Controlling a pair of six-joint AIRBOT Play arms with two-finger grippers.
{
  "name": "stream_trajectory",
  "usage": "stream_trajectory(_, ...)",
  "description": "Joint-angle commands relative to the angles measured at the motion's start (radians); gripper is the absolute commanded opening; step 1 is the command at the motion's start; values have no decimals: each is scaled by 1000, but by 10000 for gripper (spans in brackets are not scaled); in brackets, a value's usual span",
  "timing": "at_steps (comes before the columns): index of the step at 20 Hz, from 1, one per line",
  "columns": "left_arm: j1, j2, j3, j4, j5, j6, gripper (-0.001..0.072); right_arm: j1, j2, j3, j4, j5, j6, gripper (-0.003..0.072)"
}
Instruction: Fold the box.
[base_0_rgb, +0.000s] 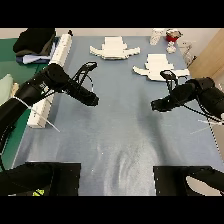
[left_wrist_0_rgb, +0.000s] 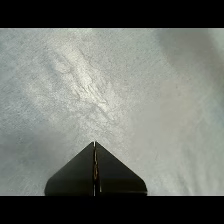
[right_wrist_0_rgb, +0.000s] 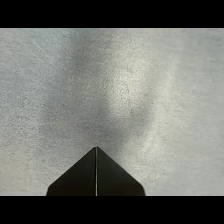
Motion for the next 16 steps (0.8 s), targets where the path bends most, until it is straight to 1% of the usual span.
stream_trajectory(1,0,-1,1,0,0,0,15,0,-1,1,0,0,0,6)
stream_trajectory(8,0,-1,1,0,0,0,15,0,-1,1,11,2,0,7)
stream_trajectory(11,0,-1,1,0,0,0,15,0,-3,0,98,-8,0,7)
stream_trajectory(12,0,-1,1,0,0,0,15,0,-6,1,118,3,3,29)
stream_trajectory(13,0,-1,1,0,0,0,15,-2,-14,6,97,26,59,183)
stream_trajectory(14,0,-1,1,0,0,0,15,-13,-31,31,37,33,130,293)
stream_trajectory(15,-1,-1,1,0,0,0,15,-44,-62,81,-32,19,194,300)
stream_trajectory(16,0,-1,1,0,0,0,15,-94,-103,146,-59,-3,208,300)
